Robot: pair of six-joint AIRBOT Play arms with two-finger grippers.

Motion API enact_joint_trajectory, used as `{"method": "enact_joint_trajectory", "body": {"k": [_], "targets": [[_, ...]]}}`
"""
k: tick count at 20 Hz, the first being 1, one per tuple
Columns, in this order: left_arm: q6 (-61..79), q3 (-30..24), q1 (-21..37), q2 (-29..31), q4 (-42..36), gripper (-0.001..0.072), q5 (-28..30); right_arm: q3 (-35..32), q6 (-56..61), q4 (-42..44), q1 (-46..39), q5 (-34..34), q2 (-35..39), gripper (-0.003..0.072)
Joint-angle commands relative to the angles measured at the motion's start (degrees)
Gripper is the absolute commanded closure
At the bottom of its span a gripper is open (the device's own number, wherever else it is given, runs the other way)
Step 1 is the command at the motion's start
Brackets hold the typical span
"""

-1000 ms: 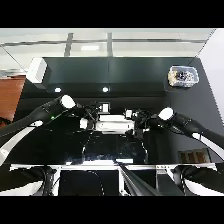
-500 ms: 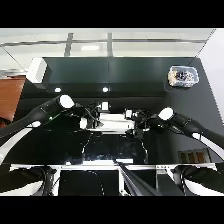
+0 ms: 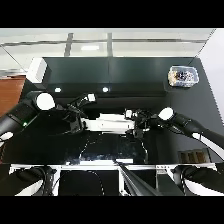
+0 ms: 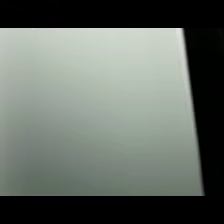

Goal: Fold the box and place the chain.

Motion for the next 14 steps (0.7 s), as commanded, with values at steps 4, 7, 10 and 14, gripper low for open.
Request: {"method": "enact_joint_trajectory", "body": {"k": [4,7,10,14], "targets": [[-4.9,-4.3,-0.2,0.0,-21.9,0.0682,-2.7,0.0,0.0,0.0,0.1,0.1,0.0,0.0508],[-4.8,-4.5,-1.2,-2.8,-29.6,0.0682,9.4,0.0,0.1,0.0,0.1,0.1,0.0,0.0508],[-4.8,-3.1,-1.3,-6.4,-32.7,0.0683,16.7,0.0,0.1,0.0,0.1,0.1,0.0,0.0509],[-3.7,0.8,-1.3,-10.8,-32.0,0.0683,26.4,0.0,0.1,0.0,0.1,0.1,0.0,0.0508]]}}
